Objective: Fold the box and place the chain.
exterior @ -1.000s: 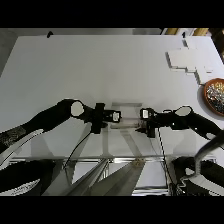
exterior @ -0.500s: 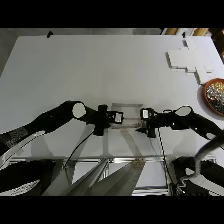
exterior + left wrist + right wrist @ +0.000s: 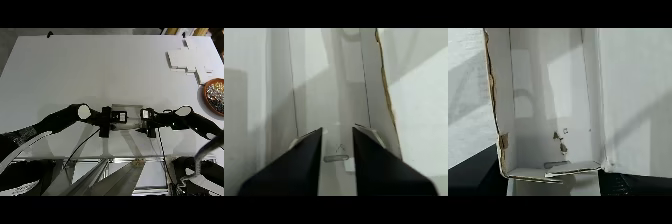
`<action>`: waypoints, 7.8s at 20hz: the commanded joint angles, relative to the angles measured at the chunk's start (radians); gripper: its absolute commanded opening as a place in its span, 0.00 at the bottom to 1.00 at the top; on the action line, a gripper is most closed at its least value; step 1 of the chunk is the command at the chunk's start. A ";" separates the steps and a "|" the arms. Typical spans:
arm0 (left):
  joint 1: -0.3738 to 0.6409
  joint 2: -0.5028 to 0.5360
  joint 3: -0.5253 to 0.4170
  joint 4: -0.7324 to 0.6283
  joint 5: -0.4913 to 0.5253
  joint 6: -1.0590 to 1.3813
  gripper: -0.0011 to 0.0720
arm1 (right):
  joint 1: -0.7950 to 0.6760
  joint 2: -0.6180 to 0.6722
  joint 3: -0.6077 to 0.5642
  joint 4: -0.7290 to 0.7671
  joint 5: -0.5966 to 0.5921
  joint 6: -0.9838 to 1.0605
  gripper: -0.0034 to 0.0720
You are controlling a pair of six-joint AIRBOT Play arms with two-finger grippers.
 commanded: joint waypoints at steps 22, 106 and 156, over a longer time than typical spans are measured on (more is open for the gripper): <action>0.171 0.272 0.000 0.477 -0.358 -1.450 0.02 | 0.000 0.000 0.000 0.002 0.000 0.003 0.58; -0.008 0.037 0.115 0.290 -0.162 -1.724 0.41 | 0.000 0.000 0.000 0.002 0.000 0.003 0.58; -0.127 -0.217 0.402 0.563 -0.465 -2.198 0.09 | 0.000 0.000 0.000 0.002 0.000 0.003 0.58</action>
